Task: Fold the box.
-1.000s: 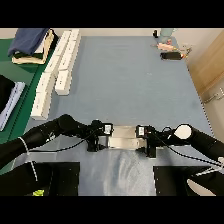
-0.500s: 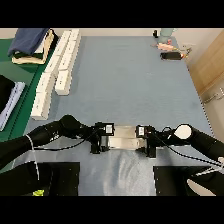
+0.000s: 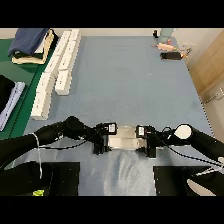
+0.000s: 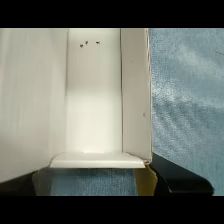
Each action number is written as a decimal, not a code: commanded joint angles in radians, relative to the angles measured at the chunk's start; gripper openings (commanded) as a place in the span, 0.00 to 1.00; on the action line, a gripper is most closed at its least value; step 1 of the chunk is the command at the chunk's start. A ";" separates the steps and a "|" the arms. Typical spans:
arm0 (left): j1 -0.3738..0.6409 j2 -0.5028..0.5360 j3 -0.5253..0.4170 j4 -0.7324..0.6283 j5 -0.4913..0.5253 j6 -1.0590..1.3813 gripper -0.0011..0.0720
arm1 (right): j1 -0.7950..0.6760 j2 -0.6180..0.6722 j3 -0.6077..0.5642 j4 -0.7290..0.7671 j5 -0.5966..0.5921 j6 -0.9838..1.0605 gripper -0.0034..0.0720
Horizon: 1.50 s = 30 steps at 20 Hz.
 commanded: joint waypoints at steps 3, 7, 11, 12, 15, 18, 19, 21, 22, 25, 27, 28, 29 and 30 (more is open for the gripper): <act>-0.006 -0.003 0.001 0.000 0.013 -0.008 0.81 | 0.000 0.001 0.001 0.000 0.000 0.000 0.71; -0.023 -0.003 0.001 0.014 0.012 -0.006 0.72 | 0.000 0.001 0.001 0.000 0.000 0.000 0.71; -0.023 -0.003 0.001 0.014 0.010 -0.011 0.72 | 0.000 0.001 0.001 0.000 0.000 0.000 0.71; -0.023 -0.003 0.001 0.014 0.010 -0.010 0.72 | 0.000 0.001 0.001 0.000 0.000 0.000 0.71; -0.023 -0.003 0.001 0.014 0.011 -0.010 0.72 | 0.000 0.001 0.001 0.000 0.000 0.000 0.71; -0.023 -0.003 0.001 0.014 0.011 -0.010 0.72 | 0.000 0.001 0.001 0.000 0.000 0.000 0.71; -0.023 -0.003 0.001 0.014 0.011 -0.010 0.72 | 0.000 0.001 0.001 0.000 0.000 0.000 0.71; -0.023 -0.003 0.001 0.014 0.011 -0.010 0.72 | 0.000 0.001 0.001 0.000 0.000 0.000 0.71; -0.023 -0.003 0.001 0.014 0.011 -0.010 0.72 | 0.000 0.001 0.001 0.000 0.000 0.000 0.71; -0.023 -0.003 0.001 0.014 0.011 -0.010 0.72 | 0.000 0.001 0.002 -0.003 -0.017 0.000 0.71; -0.023 -0.003 0.001 0.014 0.011 -0.010 0.72 | 0.000 0.001 0.002 -0.003 -0.016 0.000 0.71; -0.023 -0.003 0.001 0.014 0.011 -0.010 0.72 | 0.000 0.001 0.002 -0.004 -0.016 0.000 0.71; -0.023 -0.003 0.001 0.014 0.011 -0.010 0.72 | 0.000 0.001 0.002 -0.003 -0.016 0.000 0.71; -0.023 -0.003 0.001 0.014 0.011 -0.010 0.72 | 0.000 0.001 0.002 -0.003 -0.012 0.000 0.76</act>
